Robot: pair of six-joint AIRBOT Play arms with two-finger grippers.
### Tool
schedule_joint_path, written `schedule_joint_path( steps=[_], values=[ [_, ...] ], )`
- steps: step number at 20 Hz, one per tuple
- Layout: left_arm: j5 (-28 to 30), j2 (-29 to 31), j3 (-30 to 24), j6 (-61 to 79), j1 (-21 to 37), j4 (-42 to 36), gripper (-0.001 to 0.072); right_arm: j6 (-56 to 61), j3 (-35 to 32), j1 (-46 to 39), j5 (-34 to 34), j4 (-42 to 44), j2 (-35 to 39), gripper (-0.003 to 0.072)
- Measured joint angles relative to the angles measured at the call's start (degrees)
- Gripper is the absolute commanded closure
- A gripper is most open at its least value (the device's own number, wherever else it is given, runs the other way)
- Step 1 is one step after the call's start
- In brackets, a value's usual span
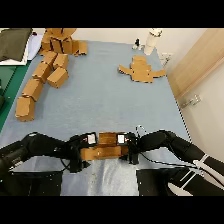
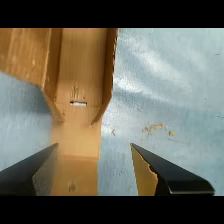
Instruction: Fold the box.
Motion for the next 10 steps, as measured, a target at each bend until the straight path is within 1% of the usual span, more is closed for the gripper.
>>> schedule_joint_path(
  steps=[2, 4, 5, 6, 7, 10],
  values=[
    [3.17, -3.43, 1.05, 0.63, -1.99, -0.55, 0.0000, 0.00, 0.00, 0.00, 0.00, 0.00, 0.00, 0.0088],
    [4.96, -6.16, 2.08, 1.05, -3.08, -0.68, 0.0000, 0.02, 0.00, 0.00, 0.00, 0.00, 0.00, 0.0088],
    [5.60, -7.10, 2.45, 1.14, -3.39, -0.74, 0.0035, 0.02, 0.00, 0.00, 0.00, 0.00, 0.00, 0.0088],
    [6.12, -7.80, 2.73, 1.25, -3.61, -0.76, 0.0133, 0.02, -0.02, 0.00, 0.00, 0.00, 0.00, 0.0088],
    [6.60, -8.31, 2.93, 1.29, -3.80, -0.79, 0.0178, 0.00, 0.00, 0.02, 0.00, 0.00, 0.00, 0.0088],
    [7.72, -9.18, 3.28, 1.36, -4.09, -0.63, 0.0181, 0.02, 0.00, 0.00, 0.00, 0.00, 0.00, 0.0088]
  ],
)
